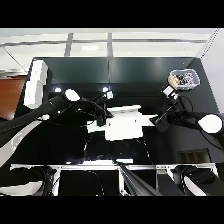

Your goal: Fold the box and place the chain.

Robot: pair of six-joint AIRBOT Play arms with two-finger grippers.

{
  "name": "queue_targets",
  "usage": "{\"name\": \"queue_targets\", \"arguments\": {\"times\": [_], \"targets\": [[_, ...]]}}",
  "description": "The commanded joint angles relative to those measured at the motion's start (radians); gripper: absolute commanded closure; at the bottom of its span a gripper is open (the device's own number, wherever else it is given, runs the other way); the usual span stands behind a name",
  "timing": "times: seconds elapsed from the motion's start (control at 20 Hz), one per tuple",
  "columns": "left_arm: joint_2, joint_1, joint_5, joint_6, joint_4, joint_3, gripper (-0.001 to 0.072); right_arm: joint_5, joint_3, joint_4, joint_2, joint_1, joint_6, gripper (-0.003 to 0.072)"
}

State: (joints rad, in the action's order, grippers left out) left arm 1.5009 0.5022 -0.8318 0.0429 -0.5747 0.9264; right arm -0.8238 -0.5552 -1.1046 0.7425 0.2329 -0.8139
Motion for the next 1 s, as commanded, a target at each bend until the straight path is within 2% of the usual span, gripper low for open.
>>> {"name": "queue_targets", "arguments": {"times": [0.0, 0.15, 0.4, 0.7, 0.95], "targets": [[0.024, 0.010, 0.039, 0.040, -0.027, -0.002, 0.0685, -0.003, 0.047, -0.005, 0.000, 0.047, 0.024, -0.0025], [0.024, 0.010, 0.038, 0.040, -0.028, -0.003, 0.0685, 0.002, 0.100, -0.005, 0.000, 0.085, 0.154, -0.0024], [0.034, 0.021, 0.036, 0.040, -0.046, -0.003, 0.0685, 0.114, 0.194, -0.004, 0.000, 0.187, 0.258, -0.0024], [0.034, 0.034, 0.029, 0.096, -0.046, -0.002, 0.0685, 0.087, 0.206, -0.023, 0.008, 0.246, 0.386, -0.0024], [0.035, 0.034, 0.011, 0.096, -0.046, -0.002, 0.0684, 0.104, 0.209, 0.013, 0.076, 0.288, 0.450, -0.0024]]}}
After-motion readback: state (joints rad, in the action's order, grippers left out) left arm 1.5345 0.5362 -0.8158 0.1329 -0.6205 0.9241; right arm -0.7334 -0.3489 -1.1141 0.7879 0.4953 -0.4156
